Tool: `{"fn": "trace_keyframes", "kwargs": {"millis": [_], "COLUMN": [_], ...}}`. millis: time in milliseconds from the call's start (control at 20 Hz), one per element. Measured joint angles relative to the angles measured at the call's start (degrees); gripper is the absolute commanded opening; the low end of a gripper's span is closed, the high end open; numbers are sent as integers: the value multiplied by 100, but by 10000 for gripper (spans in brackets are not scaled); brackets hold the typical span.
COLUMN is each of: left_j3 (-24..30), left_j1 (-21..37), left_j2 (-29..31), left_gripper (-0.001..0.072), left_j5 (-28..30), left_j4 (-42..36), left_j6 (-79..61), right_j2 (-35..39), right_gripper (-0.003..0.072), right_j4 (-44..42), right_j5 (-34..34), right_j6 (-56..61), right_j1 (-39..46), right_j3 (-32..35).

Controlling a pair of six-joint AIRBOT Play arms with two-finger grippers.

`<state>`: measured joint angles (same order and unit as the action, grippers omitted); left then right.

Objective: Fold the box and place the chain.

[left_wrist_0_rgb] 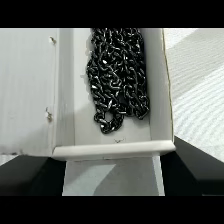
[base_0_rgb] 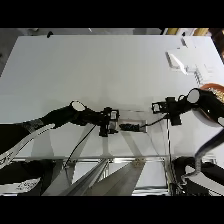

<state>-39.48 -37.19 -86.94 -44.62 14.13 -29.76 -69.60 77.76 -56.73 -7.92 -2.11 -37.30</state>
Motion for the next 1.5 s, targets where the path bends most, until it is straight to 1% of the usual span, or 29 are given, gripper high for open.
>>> {"fn": "trace_keyframes", "kwargs": {"millis": [50, 250, 550, 750, 900, 1100, 1150, 1200, 1250, 1300, 1400, 1500], "left_j3": [2, 2, 0, 0, 2, 2, 2, 0, 2, 0, 2, 0], "left_j1": [0, 0, 0, 0, 0, 0, 0, 0, 0, 0, 0, 0], "left_j2": [0, 0, 0, 0, 0, 0, 0, 0, 0, 0, 0, 0], "left_gripper": [321, 321, 321, 321, 321, 321, 321, 321, 321, 321, 321, 321], "left_j5": [-2, -2, -2, -4, -7, -13, -13, -13, -13, -15, -17, -17], "left_j4": [0, 0, 0, 0, 0, 0, 0, 0, 0, 0, 2, 2], "left_j6": [2, 2, 2, 2, 2, 2, 2, 2, 2, 2, 2, 2], "right_j2": [-37, -98, 262, 345, 361, 369, 369, 365, 350, 332, 328, 448], "right_gripper": [178, 178, 178, 178, 178, 178, 167, 115, 43, 20, 20, 20], "right_j4": [11, -7, 7, -9, -13, -15, -17, -20, -20, -26, -31, -11], "right_j5": [-85, -85, -337, -531, -468, -170, -103, -52, -37, 0, -39, -295], "right_j6": [-9, -26, -9, 4, 13, 13, 13, 11, 11, 13, 15, 17], "right_j1": [0, 0, 13, 17, 20, 20, 20, 20, 20, 20, 20, 11], "right_j3": [4, 2, 11, 48, 223, 385, 402, 415, 426, 428, 435, 446]}}
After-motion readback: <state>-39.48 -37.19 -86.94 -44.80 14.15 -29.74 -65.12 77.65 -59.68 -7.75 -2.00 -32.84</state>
